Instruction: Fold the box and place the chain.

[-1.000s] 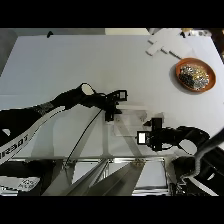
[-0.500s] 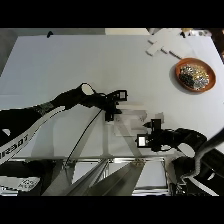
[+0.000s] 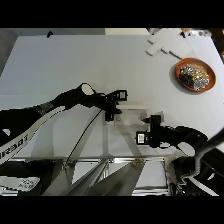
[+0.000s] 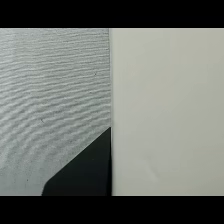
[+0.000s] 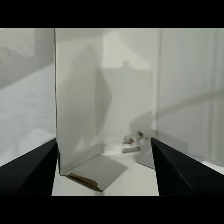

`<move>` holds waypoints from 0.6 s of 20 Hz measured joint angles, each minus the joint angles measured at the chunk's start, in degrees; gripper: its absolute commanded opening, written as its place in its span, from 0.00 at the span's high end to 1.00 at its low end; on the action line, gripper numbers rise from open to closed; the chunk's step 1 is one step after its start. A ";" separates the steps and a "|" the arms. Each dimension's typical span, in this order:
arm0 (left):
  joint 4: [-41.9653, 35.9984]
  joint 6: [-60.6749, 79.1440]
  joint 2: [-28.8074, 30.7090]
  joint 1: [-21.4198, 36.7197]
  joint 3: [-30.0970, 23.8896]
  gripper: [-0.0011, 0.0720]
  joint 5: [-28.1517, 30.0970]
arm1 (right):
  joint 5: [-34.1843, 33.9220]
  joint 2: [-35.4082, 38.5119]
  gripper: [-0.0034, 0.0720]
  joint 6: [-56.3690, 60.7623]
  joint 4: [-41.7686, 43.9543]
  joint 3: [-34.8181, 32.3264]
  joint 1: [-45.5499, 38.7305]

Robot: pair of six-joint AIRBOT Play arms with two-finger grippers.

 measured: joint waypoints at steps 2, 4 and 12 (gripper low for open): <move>0.00 0.00 0.00 0.00 0.00 0.97 0.00 | 1.25 0.00 0.07 0.00 -0.02 1.51 -2.75; 0.00 0.00 0.00 0.00 0.00 0.97 0.00 | 2.73 -0.02 0.07 -0.11 0.39 2.80 -6.12; 0.00 0.00 0.00 0.00 0.00 0.97 0.00 | 4.17 -5.75 0.07 -15.89 16.76 4.55 -14.67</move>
